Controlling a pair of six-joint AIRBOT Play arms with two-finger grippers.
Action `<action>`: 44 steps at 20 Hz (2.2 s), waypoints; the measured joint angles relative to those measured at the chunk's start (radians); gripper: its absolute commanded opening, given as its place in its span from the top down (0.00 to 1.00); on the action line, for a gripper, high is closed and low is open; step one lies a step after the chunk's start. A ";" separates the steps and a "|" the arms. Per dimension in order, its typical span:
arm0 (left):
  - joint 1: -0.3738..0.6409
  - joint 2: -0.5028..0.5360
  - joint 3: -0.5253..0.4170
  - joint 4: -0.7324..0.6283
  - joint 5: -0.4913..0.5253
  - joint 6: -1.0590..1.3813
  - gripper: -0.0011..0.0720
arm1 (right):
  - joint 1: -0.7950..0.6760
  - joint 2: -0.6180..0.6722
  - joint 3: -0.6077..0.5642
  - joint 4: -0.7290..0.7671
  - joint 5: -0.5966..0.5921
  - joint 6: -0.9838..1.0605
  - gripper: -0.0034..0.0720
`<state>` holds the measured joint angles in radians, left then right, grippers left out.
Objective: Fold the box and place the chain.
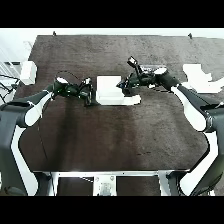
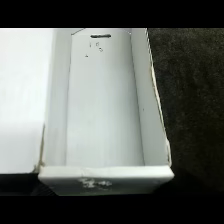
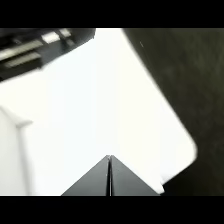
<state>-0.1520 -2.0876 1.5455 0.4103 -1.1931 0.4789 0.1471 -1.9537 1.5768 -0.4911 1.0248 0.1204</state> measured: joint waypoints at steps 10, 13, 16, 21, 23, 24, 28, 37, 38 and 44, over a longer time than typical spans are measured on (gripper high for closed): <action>0.000 0.000 0.000 0.000 0.000 0.001 0.43 | -0.004 0.018 0.076 -0.090 0.046 0.055 0.95; 0.000 0.000 0.000 0.000 0.000 0.001 0.43 | -0.024 0.113 0.084 -0.178 0.089 0.087 0.95; 0.000 0.000 0.000 0.000 0.000 0.001 0.43 | -0.046 0.223 0.057 -0.286 0.136 0.117 0.08; 0.000 0.000 0.000 0.000 0.000 0.000 0.43 | -0.081 0.315 -0.035 -0.391 0.167 0.097 0.07; 0.000 0.000 0.000 0.000 0.000 0.000 0.43 | -0.077 0.313 -0.074 -0.406 0.167 0.041 0.08; 0.000 0.000 0.000 0.000 0.000 0.000 0.43 | -0.074 0.305 -0.091 -0.408 0.158 0.014 0.10; 0.000 0.000 0.000 0.000 0.000 0.001 0.43 | -0.045 0.253 -0.122 -0.415 0.105 -0.049 0.10; 0.000 0.000 0.000 0.000 0.000 0.001 0.43 | 0.029 0.185 -0.134 -0.418 0.050 -0.097 0.35; 0.000 0.000 0.000 0.000 0.000 0.000 0.43 | 0.032 0.183 -0.134 -0.418 0.049 -0.098 0.35; 0.000 0.000 0.000 0.000 0.000 0.001 0.43 | 0.040 0.175 -0.134 -0.418 0.048 -0.098 0.47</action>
<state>-0.1520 -2.0876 1.5455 0.4107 -1.1931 0.4797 0.1875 -1.7790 1.4429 -0.9096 1.0729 0.0219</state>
